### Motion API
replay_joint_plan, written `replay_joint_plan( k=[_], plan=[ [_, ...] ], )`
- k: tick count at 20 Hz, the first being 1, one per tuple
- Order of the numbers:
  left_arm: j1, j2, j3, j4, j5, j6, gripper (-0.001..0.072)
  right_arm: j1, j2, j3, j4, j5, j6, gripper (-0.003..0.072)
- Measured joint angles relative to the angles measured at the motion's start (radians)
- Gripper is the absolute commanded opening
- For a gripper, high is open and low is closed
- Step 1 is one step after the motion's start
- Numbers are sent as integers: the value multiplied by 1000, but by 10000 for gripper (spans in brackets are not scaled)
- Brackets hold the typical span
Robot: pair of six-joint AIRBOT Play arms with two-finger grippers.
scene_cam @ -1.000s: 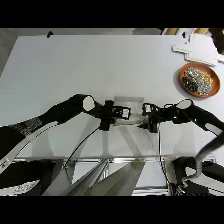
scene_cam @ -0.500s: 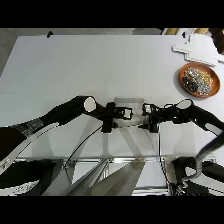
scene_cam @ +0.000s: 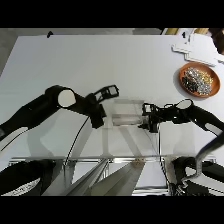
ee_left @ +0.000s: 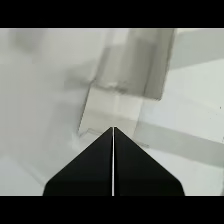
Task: Fold the box and place the chain.
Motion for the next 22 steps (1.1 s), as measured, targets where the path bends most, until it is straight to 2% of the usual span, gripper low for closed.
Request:
replay_joint_plan(
  k=[4,7,13,22],
  plan=[
    [87,26,-108,13,56,-341,3,0,0,0,0,0,0,401],
    [117,16,-190,-51,112,-476,6,0,0,0,0,-1,0,401],
    [127,-76,-240,-227,150,-518,6,0,0,0,-1,-1,0,401],
    [110,-138,-248,-296,125,-518,5,0,0,0,-1,-1,-1,401]
  ],
)
